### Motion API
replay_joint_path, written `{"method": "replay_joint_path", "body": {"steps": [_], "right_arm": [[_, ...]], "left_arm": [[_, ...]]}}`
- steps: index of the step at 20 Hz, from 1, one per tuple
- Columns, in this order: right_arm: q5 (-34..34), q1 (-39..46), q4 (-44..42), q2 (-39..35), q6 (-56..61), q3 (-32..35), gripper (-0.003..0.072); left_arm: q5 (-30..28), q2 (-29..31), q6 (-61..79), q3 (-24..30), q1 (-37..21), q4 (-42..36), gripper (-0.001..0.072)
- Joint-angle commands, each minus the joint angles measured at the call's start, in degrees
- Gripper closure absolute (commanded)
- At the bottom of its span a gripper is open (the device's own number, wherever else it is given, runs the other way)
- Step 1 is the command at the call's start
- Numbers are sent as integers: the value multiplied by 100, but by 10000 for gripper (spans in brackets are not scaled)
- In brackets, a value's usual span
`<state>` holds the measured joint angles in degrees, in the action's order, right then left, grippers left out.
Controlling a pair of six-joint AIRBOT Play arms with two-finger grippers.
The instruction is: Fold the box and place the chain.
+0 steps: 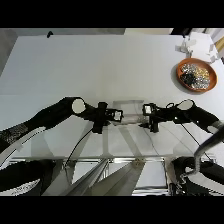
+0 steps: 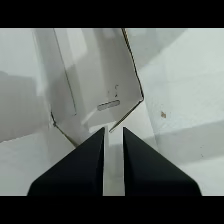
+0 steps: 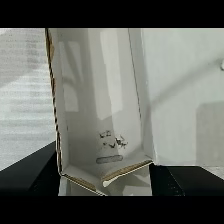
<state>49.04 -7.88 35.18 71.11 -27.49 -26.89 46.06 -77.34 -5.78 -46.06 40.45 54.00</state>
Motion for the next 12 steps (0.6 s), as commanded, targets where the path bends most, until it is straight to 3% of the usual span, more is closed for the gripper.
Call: {"method": "replay_joint_path", "body": {"steps": [1, 3, 6, 7, 9, 12], "right_arm": [[2, -2, -2, -4, 0, 0, 274], [2, -2, -2, -4, 0, 2, 274], [2, -2, -2, -4, 0, 0, 274], [0, -2, -2, -2, 0, 0, 274], [2, -2, -2, -4, 0, 0, 274], [2, -2, -2, -4, 0, 0, 274]], "left_arm": [[605, 2, -334, 2, -63, 157, 580], [890, 2, -601, 2, -153, 466, 576], [669, 2, -697, 2, -232, 560, 552], [492, 2, -723, 2, -232, 555, 528], [133, 0, -732, 2, -229, 501, 356], [-262, -2, -684, 2, -212, 282, 336]]}}
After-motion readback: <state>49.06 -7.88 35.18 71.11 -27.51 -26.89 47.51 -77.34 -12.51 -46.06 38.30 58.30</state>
